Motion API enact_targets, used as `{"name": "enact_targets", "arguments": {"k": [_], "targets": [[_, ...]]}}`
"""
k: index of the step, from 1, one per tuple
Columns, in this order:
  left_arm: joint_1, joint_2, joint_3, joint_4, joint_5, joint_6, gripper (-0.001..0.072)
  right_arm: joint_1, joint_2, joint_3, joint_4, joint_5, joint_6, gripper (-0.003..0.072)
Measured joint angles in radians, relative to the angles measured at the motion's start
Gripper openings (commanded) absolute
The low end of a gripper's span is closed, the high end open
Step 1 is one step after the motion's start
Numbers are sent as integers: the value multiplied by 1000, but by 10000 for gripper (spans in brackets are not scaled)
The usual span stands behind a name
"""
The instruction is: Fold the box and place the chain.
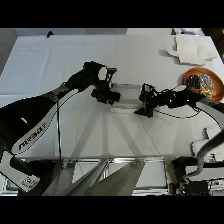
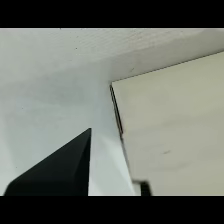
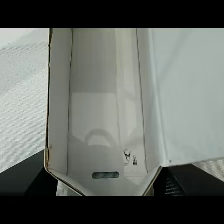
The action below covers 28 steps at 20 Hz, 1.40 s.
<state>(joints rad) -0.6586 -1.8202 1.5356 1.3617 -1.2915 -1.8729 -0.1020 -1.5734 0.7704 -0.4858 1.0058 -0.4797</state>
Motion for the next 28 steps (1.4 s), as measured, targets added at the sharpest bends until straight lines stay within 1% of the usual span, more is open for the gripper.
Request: {"name": "enact_targets", "arguments": {"k": [4, 5, 6, 8, 10, 13, 15, 16, 18, 21, 25, 28], "targets": [[-28, -11, 9, 35, 0, -95, 265, 0, 0, 0, 0, 0, 0, 503], [-35, -16, 10, 40, 0, -116, 180, 0, 0, 0, 0, 0, 0, 503], [-42, -21, 11, 39, 3, -130, 136, 0, 0, 0, 0, 0, 0, 503], [-54, -28, 12, 41, 10, -155, 132, 0, 0, 0, 0, 0, -1, 503], [-62, -31, 13, 48, 21, -175, 6, 0, 0, 0, -1, 0, -1, 503], [-68, -33, 13, 48, 29, -191, 6, 0, 0, 0, -2, 6, 0, 503], [-69, -34, 13, 46, 29, -193, 17, 0, 0, 0, -1, 5, 0, 503], [-69, -33, 13, 45, 28, -194, 45, 0, 0, 0, -1, 4, 0, 503], [-66, -28, 13, 24, 29, -192, 293, 0, 0, 0, -4, -4, -4, 503], [-46, -1, 14, -17, 33, -189, 296, 0, 0, 0, 0, -5, -2, 503], [2, 60, 15, -106, 3, -115, 296, -1, 0, 0, -1, -3, 0, 503], [38, 119, 15, -163, -72, -11, 296, -1, 0, 0, 0, -1, 0, 503]]}}
